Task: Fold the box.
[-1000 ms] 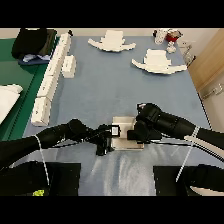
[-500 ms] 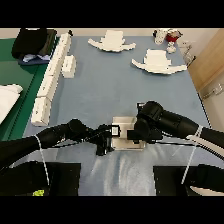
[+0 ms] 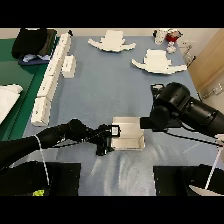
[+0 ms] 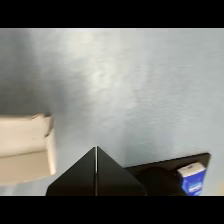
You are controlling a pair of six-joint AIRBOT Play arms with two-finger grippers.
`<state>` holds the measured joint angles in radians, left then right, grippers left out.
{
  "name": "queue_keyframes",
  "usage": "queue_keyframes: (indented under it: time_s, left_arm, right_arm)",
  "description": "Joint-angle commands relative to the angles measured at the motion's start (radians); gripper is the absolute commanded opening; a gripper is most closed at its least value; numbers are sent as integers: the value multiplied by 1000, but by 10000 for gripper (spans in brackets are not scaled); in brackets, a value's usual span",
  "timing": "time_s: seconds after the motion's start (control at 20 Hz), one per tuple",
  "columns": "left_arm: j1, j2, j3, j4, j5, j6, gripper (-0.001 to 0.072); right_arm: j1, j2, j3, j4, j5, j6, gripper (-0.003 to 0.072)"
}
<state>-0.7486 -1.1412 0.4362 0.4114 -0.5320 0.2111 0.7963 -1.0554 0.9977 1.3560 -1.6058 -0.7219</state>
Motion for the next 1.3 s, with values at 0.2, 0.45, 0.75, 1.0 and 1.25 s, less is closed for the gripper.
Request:
queue_keyframes:
  time_s: [0.2, 0.45, 0.75, 1.0, 1.25]
  left_arm:
    - [0, 1, 1, 0, 0, 0, 455]
    - [0, 1, 1, 0, 0, 0, 455]
    - [0, 1, 1, 0, 0, 0, 455]
    - [0, 1, 1, 0, 0, 0, 455]
    - [0, 1, 1, 0, 0, 0, 455]
  right_arm:
    - [-436, -97, -107, 443, 387, -504, 4]
    - [-702, -273, -106, 1002, 423, -954, 3]
    - [-708, -409, -106, 1226, 171, -1286, 3]
    - [-628, -394, -106, 1204, 143, -1371, 2]
    - [-568, -291, -180, 1180, 212, -1456, 3]
